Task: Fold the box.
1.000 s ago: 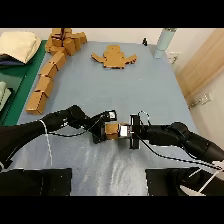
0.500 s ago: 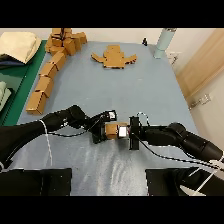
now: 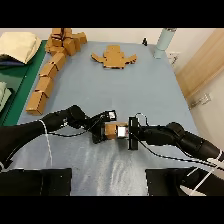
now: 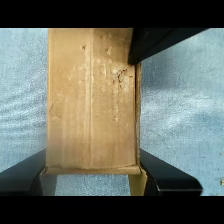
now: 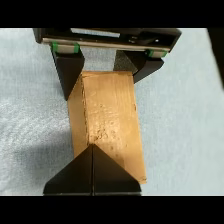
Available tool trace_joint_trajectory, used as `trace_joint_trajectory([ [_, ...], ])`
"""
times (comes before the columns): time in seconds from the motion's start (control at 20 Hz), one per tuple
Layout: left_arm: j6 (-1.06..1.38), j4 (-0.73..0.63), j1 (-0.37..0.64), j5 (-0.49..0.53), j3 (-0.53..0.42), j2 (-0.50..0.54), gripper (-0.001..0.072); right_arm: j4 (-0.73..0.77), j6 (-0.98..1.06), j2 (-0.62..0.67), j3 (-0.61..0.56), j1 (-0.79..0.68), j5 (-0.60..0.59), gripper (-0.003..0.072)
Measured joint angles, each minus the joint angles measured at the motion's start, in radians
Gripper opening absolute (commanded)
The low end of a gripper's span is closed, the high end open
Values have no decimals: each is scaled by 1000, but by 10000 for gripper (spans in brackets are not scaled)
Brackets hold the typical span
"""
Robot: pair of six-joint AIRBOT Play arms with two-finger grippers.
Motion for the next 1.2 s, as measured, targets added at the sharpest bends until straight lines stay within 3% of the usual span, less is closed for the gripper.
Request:
trace_joint_trajectory([
  [0.35,0,0,0,0,0,0,520,-49,124,113,1,-10,-5,7],
  [0.55,0,0,0,0,0,0,520,-199,534,169,1,-56,-40,7],
  [0.8,0,0,0,0,0,0,520,-347,1023,145,1,-150,-108,7],
  [1.2,-3,2,1,2,3,2,520,-394,1436,59,1,-219,-127,7],
])
